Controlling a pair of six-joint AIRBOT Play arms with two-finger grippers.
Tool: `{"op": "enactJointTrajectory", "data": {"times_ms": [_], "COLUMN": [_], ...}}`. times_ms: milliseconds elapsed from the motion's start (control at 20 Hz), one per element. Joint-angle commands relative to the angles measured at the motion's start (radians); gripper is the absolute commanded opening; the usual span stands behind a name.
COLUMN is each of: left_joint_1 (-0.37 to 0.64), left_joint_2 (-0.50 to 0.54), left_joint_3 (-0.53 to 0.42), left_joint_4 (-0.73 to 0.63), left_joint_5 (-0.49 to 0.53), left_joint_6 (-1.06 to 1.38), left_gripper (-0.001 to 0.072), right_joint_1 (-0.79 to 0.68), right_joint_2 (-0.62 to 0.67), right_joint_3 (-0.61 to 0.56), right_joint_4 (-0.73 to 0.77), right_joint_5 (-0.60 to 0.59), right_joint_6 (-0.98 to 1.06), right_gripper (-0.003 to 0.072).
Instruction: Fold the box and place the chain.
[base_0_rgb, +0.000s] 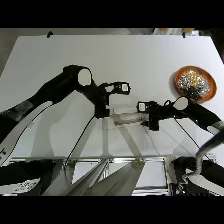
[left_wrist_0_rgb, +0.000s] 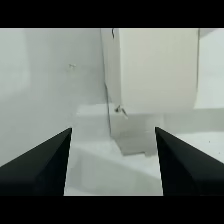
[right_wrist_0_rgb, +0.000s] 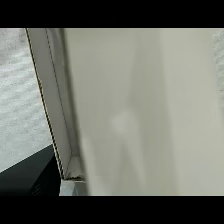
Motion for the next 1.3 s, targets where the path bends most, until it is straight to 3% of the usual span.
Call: {"op": "enactJointTrajectory", "data": {"times_ms": [0,150,450,650,700,800,850,1000,1250], "left_joint_1": [0.011,0.034,0.036,0.035,0.031,0.017,0.006,-0.02,-0.02], "left_joint_2": [-0.045,-0.064,-0.071,-0.079,-0.079,-0.079,-0.079,-0.079,-0.081], "left_joint_3": [-0.009,-0.041,-0.113,-0.116,-0.116,-0.116,-0.116,-0.116,-0.116], "left_joint_4": [-0.076,-0.169,-0.17,-0.208,-0.23,-0.249,-0.244,-0.229,-0.18], "left_joint_5": [0.043,0.118,0.19,0.253,0.256,0.25,0.251,0.283,0.258], "left_joint_6": [-0.006,0.02,0.07,0.151,0.187,0.279,0.314,0.357,0.352], "left_gripper": [0.0573,0.0569,0.0548,0.036,0.0269,0.0051,0.0006,0.0007,0.0006], "right_joint_1": [-0.001,-0.001,-0.001,-0.001,-0.001,-0.001,-0.001,-0.001,-0.001], "right_joint_2": [0.001,0.001,0.001,0.001,0.001,0.001,0.001,0.001,0.001], "right_joint_3": [0.0,0.0,0.0,0.0,0.0,0.0,0.0,0.0,0.0], "right_joint_4": [0.001,0.001,0.0,0.001,0.002,0.006,0.008,0.013,0.032], "right_joint_5": [0.0,0.0,0.0,0.003,0.005,0.004,0.006,0.035,0.045], "right_joint_6": [0.001,0.001,0.0,0.002,0.001,0.001,0.001,0.0,0.0], "right_gripper": [0.0405,0.0405,0.0405,0.0406,0.0416,0.058,0.0599,0.0654,0.0655]}}
